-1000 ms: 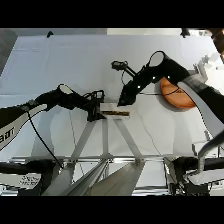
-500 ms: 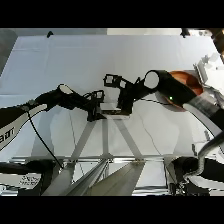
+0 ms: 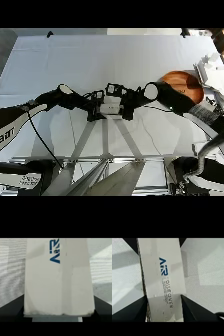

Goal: Fold the box and place the chain.

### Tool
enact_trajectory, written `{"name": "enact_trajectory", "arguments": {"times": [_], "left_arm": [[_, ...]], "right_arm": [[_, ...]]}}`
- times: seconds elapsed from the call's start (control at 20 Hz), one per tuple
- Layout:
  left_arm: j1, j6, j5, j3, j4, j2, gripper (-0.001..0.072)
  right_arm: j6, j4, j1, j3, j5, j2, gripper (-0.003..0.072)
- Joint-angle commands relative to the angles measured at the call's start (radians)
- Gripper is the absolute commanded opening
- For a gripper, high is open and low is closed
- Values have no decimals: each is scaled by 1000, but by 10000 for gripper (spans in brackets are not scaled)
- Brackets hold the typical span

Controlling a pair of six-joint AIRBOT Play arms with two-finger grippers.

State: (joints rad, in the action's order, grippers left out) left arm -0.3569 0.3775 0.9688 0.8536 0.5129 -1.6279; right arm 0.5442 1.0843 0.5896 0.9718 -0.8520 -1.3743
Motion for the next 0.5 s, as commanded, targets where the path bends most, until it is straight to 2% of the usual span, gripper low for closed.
{"name": "enact_trajectory", "arguments": {"times": [0.0, 0.2, 0.45], "left_arm": [[0, -1, 0, 0, 0, 0, 404], [0, -1, 0, 0, 0, 0, 404], [0, -1, 0, 0, 0, 0, 404]], "right_arm": [[1, -17, 1, -9, 5, 1, 469], [1, -17, 1, -9, 5, 20, 478], [9, -29, 1, -9, 4, 125, 475]]}}
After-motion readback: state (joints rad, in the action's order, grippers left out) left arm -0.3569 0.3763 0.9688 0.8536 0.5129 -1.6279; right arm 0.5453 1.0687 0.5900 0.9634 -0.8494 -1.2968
